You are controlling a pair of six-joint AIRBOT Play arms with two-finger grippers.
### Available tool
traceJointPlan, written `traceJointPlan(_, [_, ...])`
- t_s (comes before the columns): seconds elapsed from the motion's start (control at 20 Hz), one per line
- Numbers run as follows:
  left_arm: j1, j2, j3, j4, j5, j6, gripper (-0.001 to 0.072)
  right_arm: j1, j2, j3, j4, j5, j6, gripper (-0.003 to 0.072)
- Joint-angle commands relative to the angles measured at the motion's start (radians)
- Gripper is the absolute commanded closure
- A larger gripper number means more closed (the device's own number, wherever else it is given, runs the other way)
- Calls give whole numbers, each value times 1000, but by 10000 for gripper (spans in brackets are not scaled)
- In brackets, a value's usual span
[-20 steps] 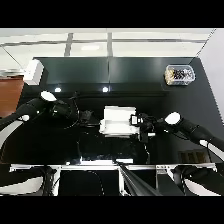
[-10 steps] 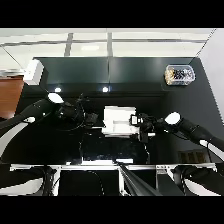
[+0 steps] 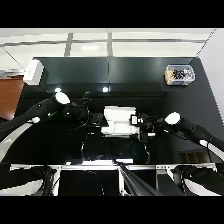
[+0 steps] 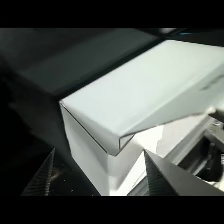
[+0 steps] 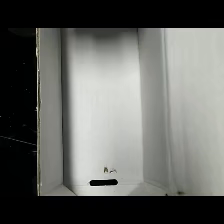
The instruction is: Fold the box and place the chain.
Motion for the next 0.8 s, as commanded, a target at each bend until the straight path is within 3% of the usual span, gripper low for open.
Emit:
traceJointPlan(0.0, [-36,0,61,122,-19,-179,79,1,0,0,0,0,0,256])
traceJointPlan(0.1, [-50,0,90,122,-40,-212,89,1,0,0,0,0,0,256])
traceJointPlan(0.2, [-70,0,108,122,-63,-218,209,1,0,0,0,0,0,256])
traceJointPlan(0.45, [-148,0,143,211,-56,-365,225,1,0,0,0,0,0,256])
traceJointPlan(0.55, [-177,0,154,287,-57,-446,294,1,0,0,0,0,0,256])
traceJointPlan(0.75, [-212,0,156,365,-41,-561,305,1,0,0,0,0,0,256])
